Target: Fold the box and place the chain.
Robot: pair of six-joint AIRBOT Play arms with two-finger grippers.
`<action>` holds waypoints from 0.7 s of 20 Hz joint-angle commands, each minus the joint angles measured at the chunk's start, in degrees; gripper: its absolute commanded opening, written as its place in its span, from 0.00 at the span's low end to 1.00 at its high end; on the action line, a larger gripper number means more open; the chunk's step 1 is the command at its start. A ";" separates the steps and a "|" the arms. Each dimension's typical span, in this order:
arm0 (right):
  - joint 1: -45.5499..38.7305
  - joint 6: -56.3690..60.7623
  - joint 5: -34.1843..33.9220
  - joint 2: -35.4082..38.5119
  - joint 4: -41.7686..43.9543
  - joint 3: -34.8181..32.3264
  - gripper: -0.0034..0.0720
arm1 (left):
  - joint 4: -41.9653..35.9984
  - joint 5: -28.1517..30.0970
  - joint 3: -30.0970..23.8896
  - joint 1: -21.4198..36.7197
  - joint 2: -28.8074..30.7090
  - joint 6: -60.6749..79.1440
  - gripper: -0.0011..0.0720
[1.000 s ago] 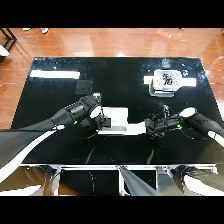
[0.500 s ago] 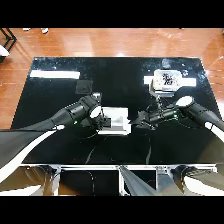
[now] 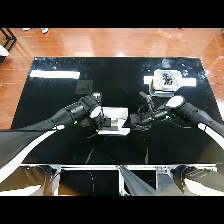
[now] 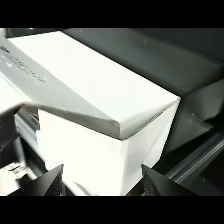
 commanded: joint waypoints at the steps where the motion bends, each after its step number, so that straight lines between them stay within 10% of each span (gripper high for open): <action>1: 4.31 5.97 -4.92 -0.04 -4.98 1.42 0.75 | 0.00 -0.04 -0.02 -0.04 -0.04 0.00 0.04; 14: 16.94 36.02 -13.03 -0.07 -36.46 8.79 0.65 | 0.04 0.04 -0.02 -0.04 -0.04 0.02 0.04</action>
